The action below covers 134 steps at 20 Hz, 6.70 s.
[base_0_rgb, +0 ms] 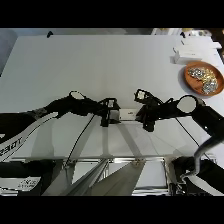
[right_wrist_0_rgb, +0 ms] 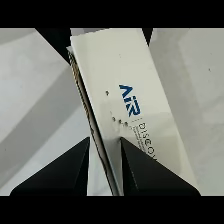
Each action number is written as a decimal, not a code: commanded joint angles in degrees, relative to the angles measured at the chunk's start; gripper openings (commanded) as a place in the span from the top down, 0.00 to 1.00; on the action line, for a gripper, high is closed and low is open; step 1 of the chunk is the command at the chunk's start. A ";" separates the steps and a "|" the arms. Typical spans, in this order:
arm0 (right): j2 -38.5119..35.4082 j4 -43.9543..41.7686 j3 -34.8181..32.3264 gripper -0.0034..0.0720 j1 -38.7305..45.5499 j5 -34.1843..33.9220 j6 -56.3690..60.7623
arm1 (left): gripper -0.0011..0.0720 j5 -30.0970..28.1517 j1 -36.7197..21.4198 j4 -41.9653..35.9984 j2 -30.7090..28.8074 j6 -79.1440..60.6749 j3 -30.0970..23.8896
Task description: Fold the box and place the chain.
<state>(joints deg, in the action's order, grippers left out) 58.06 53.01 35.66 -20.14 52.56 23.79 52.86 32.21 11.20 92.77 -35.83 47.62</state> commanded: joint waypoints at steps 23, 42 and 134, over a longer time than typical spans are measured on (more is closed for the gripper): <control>-1.86 -1.62 -0.09 0.93 0.02 3.10 -1.22 | 0.84 -0.31 0.02 0.13 -0.02 0.04 0.02; 1.40 -1.20 -2.54 0.93 -1.22 3.10 -1.16 | 0.84 -0.31 0.02 0.13 -0.02 0.04 0.02; -9.25 33.48 9.40 0.93 14.91 35.26 69.35 | 0.97 1.38 -0.92 -1.07 -0.96 -1.38 0.02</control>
<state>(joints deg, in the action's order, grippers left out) 48.86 86.39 44.99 -5.32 87.46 92.86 53.74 31.97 10.81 92.49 -36.42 47.66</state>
